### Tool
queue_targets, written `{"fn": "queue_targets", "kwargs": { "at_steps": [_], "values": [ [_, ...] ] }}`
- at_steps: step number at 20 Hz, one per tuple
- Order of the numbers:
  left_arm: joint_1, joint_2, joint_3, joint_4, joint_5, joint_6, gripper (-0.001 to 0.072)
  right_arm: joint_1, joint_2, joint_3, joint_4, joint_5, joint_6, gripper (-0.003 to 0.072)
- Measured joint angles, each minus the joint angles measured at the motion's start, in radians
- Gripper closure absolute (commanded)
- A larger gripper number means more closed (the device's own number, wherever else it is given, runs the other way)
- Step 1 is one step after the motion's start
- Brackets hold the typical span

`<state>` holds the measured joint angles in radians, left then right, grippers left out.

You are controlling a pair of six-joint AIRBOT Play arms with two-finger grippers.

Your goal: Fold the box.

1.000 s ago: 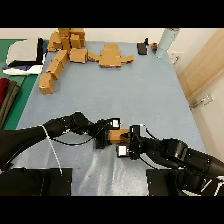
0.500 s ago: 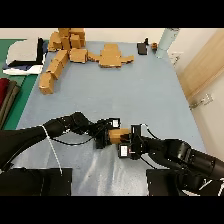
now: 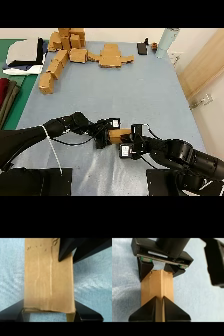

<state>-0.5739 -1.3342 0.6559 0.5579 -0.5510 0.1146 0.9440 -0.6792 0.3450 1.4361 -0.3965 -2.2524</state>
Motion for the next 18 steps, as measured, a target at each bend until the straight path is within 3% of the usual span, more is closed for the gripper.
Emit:
{"fn": "queue_targets", "kwargs": {
  "at_steps": [18],
  "values": [
    [0.0, 0.0, 0.0, 0.0, -0.001, 0.0, 0.0246, -0.001, 0.001, 0.045, 0.023, -0.047, 0.0, 0.061]
  ]
}}
